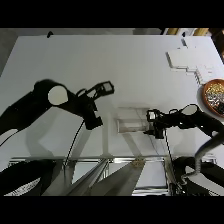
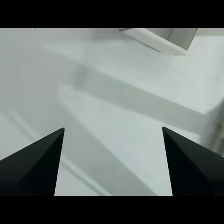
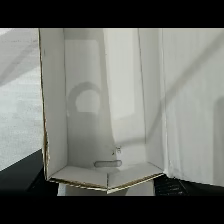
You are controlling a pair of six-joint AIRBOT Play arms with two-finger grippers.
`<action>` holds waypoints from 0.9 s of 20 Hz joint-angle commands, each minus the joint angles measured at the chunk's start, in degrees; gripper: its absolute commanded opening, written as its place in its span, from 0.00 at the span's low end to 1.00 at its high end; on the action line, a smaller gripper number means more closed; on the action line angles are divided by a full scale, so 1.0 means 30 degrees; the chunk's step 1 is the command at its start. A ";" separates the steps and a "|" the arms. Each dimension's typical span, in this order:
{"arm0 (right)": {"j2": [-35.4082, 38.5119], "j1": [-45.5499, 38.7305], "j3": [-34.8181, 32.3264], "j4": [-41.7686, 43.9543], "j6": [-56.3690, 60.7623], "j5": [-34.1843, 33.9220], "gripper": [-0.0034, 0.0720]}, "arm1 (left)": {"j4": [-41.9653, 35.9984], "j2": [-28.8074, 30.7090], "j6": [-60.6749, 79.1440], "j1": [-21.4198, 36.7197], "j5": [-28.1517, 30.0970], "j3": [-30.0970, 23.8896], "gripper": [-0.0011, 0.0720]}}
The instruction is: Fold the box and place the chain.
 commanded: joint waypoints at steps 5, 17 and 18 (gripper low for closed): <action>0.0015 0.0000 0.0022 0.0000 0.0000 0.0007 0.57 | -0.9814 -0.3126 1.9504 0.1151 0.4685 -0.4437 0.96; 0.0015 0.0000 0.0022 0.0000 0.0000 0.0007 0.57 | -1.3267 -0.4998 2.1303 -0.0831 0.6040 -0.4437 0.96; 0.0015 0.0000 0.0022 0.0000 0.0000 0.0007 0.57 | -1.3457 -0.5071 2.1303 -0.0998 0.6266 -0.4437 0.96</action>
